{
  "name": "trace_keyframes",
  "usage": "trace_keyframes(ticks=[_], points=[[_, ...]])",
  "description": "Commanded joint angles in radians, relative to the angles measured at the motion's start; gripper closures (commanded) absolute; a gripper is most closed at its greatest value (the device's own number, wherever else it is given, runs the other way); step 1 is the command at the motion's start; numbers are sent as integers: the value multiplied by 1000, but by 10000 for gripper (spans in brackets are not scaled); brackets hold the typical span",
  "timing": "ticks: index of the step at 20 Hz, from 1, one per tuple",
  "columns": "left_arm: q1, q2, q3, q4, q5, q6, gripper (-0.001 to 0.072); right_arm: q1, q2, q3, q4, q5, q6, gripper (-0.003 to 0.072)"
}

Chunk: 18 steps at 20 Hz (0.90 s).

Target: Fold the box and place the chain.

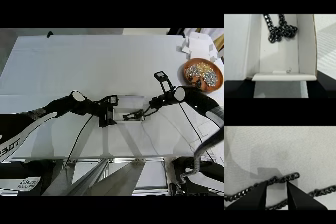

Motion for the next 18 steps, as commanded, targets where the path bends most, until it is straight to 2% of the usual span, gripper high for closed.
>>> trace_keyframes(ticks=[1,5,7,8,12,18], points=[[0,0,0,0,0,0,457,2,-24,-1,-5,-13,5,437],[0,0,0,0,0,0,457,2,-37,-1,-4,-5,5,557],[0,0,0,0,0,0,457,2,-33,-1,-4,4,5,662],[0,0,0,0,0,0,457,2,-28,-1,-4,11,5,679],[0,0,0,0,0,0,457,2,48,-1,-5,22,5,679],[0,0,0,0,0,0,457,2,259,-1,9,70,2,679]])
